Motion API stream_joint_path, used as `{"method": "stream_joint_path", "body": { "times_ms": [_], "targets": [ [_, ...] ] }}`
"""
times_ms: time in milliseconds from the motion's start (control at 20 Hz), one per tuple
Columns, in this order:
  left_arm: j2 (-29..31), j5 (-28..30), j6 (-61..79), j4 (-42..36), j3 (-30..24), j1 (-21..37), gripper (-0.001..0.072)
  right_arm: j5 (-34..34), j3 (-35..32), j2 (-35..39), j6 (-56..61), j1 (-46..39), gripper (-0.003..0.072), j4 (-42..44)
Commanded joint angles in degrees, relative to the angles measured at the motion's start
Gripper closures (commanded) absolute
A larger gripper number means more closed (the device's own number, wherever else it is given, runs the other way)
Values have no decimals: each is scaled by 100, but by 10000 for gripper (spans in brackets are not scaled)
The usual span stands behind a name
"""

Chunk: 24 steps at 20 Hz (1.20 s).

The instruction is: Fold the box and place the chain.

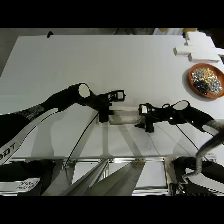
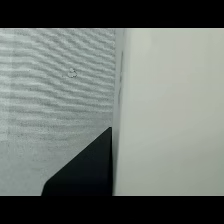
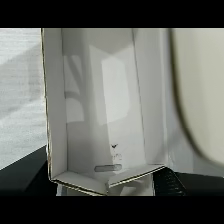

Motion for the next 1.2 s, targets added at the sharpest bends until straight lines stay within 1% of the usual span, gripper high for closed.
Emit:
{"method": "stream_joint_path", "body": {
  "times_ms": [0, 850, 900, 950, 1000, 1050, 1150],
  "targets": [
    [-4, 7, -2, 0, -2, -2, 699, -11, 0, -2, 4, 2, 285, -24],
    [-2, 9, 0, -79, -2, -2, 698, -13, 0, 4, 2, 2, 285, -85],
    [4, -68, 0, -114, -2, -2, 633, -13, 0, 4, 2, 2, 285, -87],
    [31, -151, 2, -103, -2, -2, 455, -13, 0, 4, 2, 2, 285, -87],
    [79, -203, 0, -103, -2, -2, 302, -11, 0, 4, 2, 2, 285, -87],
    [149, -212, -4, -98, -2, 13, 261, -13, 0, 4, 2, 2, 285, -85],
    [352, -254, -328, 120, -2, 39, 258, -11, 0, 4, 2, 2, 285, -85]
  ]
}}
